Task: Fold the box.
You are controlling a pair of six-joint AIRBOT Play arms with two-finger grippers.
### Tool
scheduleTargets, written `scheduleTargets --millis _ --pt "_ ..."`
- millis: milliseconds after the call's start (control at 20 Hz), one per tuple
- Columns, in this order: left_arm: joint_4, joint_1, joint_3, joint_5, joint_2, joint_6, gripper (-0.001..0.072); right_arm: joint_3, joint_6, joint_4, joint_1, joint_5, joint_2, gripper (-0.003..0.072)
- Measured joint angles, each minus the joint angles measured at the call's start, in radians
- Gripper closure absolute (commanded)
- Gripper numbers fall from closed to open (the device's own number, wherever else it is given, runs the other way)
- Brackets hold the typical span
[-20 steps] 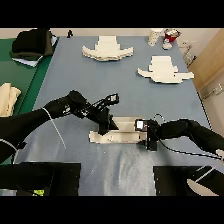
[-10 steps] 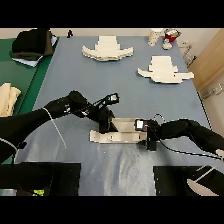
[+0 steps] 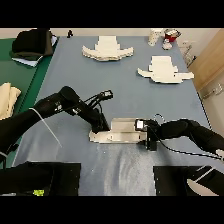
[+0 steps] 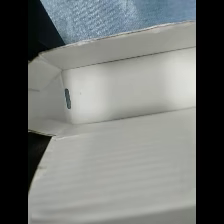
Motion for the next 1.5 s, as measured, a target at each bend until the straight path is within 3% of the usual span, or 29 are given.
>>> scheduleTargets --millis 150,300,500,850,1200,1500 --pt "0.042 0.022 0.000 -0.075 0.041 -0.142 0.0696 0.000 0.000 0.000 0.000 0.000 0.000 0.0178" --pt "-0.005 -0.020 0.000 -0.101 0.048 -0.263 0.0697 0.000 0.000 0.000 0.000 0.000 0.000 0.0178" --pt "-0.062 -0.102 0.046 -0.045 0.013 -0.348 0.0697 0.000 0.000 0.000 0.000 0.000 0.000 0.0178" --pt "-0.103 -0.119 0.164 0.056 -0.130 -0.478 0.0696 0.000 0.000 0.000 0.000 0.000 0.000 0.0178" --pt "-0.119 -0.108 0.185 0.109 -0.279 -0.579 0.0696 0.000 0.000 0.000 0.000 0.000 0.000 0.0178" --pt "-0.122 -0.102 0.193 0.115 -0.298 -0.579 0.0697 0.000 0.000 0.000 0.000 0.000 0.000 0.0178"
